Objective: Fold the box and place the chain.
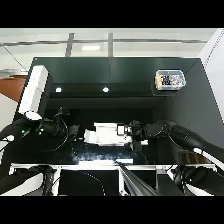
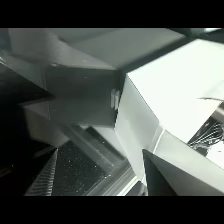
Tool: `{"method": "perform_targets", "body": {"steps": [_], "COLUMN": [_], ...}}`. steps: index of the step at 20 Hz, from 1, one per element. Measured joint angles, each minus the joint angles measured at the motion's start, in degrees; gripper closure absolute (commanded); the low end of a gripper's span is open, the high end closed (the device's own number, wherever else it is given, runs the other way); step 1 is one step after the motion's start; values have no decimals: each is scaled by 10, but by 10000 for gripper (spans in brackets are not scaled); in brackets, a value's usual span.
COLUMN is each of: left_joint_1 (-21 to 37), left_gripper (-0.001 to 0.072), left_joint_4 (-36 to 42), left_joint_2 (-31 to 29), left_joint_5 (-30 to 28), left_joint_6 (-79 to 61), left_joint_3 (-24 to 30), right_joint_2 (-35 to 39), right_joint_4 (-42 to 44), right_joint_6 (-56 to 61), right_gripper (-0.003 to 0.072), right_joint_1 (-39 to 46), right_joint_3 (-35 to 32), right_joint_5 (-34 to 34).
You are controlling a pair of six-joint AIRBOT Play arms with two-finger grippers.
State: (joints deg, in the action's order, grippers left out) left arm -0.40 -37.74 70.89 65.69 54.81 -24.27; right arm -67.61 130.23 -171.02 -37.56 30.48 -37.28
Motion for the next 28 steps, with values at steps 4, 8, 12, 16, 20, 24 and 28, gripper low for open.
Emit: {"method": "perform_targets", "body": {"steps": [4,8,12,16,20,24,28], "left_joint_1": [-5,-21,-76,-151,-214,-251,-263], "left_gripper": [0,0,2,2,2,2,2], "left_joint_4": [-12,-1,5,-9,-50,-69,-77], "left_joint_2": [-20,-66,-115,-145,-155,-158,-158], "left_joint_5": [-2,14,-13,-71,-117,-158,-177], "left_joint_6": [7,29,67,141,221,268,292], "left_joint_3": [-15,-21,-23,-23,-23,-23,-23], "right_joint_2": [0,0,0,0,0,0,0], "right_joint_4": [0,0,0,0,0,0,0], "right_joint_6": [0,0,0,0,0,0,0], "right_gripper": [138,138,138,138,138,137,137], "right_joint_1": [0,0,0,0,0,0,0], "right_joint_3": [0,0,0,0,0,0,0], "right_joint_5": [0,0,2,7,9,10,10]}}
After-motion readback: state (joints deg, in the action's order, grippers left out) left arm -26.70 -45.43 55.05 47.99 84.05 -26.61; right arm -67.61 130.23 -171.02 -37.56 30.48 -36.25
